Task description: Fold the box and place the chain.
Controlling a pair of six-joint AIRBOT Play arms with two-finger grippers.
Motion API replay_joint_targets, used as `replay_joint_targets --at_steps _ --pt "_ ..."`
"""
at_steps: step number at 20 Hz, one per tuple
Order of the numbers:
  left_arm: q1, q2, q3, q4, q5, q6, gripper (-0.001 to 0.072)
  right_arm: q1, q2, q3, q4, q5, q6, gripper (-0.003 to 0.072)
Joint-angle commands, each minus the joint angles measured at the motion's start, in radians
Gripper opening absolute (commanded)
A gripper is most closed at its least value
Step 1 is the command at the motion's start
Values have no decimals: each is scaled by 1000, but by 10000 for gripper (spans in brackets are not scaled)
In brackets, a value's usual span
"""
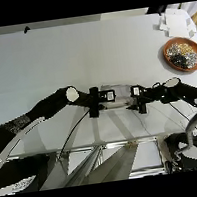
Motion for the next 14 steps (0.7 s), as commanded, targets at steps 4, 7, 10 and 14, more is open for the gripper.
replay_joint_targets --at_steps 4,7,10,14 --pt "-14 -23 1 -20 3 -4 206 1 0 0 0 0 0 417" --pt "-14 -27 1 -38 12 -3 206 1 0 0 0 0 0 417" --pt "-14 -27 1 -42 29 -4 206 1 0 0 0 0 0 417" --pt "-14 -27 1 -42 31 -6 215 1 0 0 0 0 0 417"
